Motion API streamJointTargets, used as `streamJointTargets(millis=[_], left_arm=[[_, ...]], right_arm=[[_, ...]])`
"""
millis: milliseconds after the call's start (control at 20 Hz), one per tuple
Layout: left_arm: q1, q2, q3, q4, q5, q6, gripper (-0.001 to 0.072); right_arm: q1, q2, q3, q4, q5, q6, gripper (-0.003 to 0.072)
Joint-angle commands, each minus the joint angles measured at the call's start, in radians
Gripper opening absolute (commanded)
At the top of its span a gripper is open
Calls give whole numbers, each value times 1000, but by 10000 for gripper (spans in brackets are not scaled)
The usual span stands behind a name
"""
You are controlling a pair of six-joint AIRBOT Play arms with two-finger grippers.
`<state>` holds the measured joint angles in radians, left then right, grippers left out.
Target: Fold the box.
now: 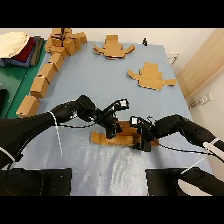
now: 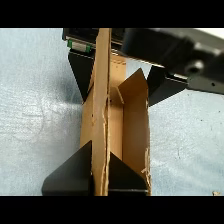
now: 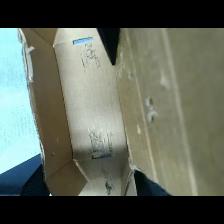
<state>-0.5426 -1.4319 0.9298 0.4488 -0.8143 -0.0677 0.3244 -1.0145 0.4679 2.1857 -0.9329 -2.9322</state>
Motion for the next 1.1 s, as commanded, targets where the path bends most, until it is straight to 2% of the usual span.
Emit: streamJointTargets(millis=[0, 550, 650, 1050], left_arm=[[0, 0, 0, 0, 0, 0, 15], [0, 0, 0, 0, 0, 0, 15], [0, 0, 0, 0, 0, 0, 15], [0, 0, 0, 0, 0, 0, 15]], right_arm=[[1, -2, 0, 0, 18, 3, 719], [37, -31, 0, -16, 78, -70, 700], [37, -26, 0, -19, 71, -70, 637], [37, -8, 0, -59, 60, -69, 635]])
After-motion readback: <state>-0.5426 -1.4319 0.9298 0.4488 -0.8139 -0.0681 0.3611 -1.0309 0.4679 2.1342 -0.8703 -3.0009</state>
